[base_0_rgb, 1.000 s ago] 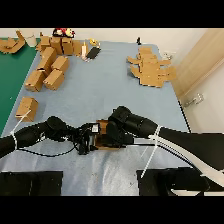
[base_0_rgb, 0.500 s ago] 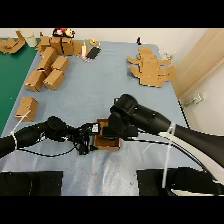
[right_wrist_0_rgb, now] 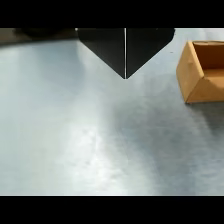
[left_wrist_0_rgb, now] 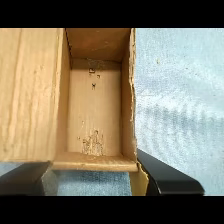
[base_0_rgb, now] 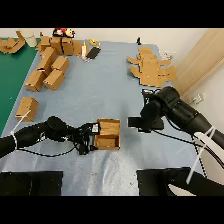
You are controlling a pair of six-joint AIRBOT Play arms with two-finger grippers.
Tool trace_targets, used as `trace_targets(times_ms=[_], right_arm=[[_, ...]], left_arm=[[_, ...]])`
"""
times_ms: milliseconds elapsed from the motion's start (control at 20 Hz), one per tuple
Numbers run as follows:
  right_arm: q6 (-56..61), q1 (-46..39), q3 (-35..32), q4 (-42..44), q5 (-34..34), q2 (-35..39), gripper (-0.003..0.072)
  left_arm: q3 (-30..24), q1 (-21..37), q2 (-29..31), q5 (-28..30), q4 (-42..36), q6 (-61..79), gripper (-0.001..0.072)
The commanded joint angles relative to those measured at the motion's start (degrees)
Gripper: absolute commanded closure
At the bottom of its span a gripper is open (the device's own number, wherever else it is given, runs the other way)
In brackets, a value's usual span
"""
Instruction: Fold the box.
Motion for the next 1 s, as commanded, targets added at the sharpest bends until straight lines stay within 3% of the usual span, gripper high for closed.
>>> trace_targets(times_ms=[0, 150, 350, 600, 750, 950], right_arm=[[-30.45, -14.25, -6.12, 29.05, 19.78, -3.63, 0.0685], [-55.65, -21.68, -5.90, 53.00, 22.47, -12.41, 0.0685], [-74.84, -22.43, -3.26, 63.73, 11.39, -22.40, 0.0686], [-87.23, -17.35, -3.61, 64.13, 2.43, -21.22, 0.0684], [-89.33, -12.87, -5.79, 62.66, 5.14, -16.72, 0.0685], [-90.12, -7.26, -11.82, 58.38, 15.76, -8.13, 0.0684]], left_arm=[[0.02, 0.02, 0.04, 0.04, 0.02, 0.02, 0.0224], [0.02, 0.02, 0.04, 0.02, 0.02, 0.02, 0.0224], [0.00, 0.02, 0.04, 0.00, 0.02, 0.02, 0.0224], [0.02, 0.02, 0.04, 0.02, 0.02, 0.02, 0.0224], [0.02, 0.02, 0.04, 0.07, 0.02, 0.02, 0.0224], [0.00, 0.02, 0.04, 0.09, 0.02, 0.02, 0.0224]])
